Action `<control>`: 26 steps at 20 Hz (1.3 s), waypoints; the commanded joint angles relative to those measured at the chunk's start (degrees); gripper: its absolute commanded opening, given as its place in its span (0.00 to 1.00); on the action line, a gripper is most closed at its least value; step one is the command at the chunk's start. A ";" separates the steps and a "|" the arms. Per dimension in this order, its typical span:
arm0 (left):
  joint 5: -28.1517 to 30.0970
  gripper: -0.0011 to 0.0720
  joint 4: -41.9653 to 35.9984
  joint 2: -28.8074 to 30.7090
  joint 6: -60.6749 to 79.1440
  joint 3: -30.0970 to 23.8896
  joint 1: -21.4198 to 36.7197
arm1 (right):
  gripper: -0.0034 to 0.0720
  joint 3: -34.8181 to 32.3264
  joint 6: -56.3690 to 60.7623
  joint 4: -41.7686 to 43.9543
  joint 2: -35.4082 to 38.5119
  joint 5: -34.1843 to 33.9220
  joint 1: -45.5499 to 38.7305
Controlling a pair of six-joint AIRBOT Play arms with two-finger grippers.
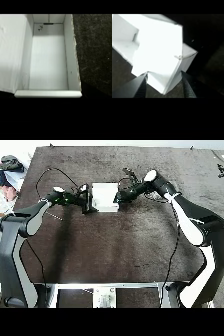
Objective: Fold the box and place the chain.
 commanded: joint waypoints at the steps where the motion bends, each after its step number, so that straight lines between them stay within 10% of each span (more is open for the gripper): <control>1: 0.02 0.59 0.00 -0.04 0.02 0.00 0.02 | 0.66 0.63 3.37 -4.11 -0.50 -1.97 1.77; 15: 0.02 0.59 0.00 -0.04 0.02 0.00 0.02 | 0.66 14.23 25.81 -31.87 -7.76 4.50 8.68; 26: 0.00 0.59 0.00 -0.04 0.02 0.00 0.02 | 0.65 14.27 33.92 -36.63 -7.82 2.51 12.24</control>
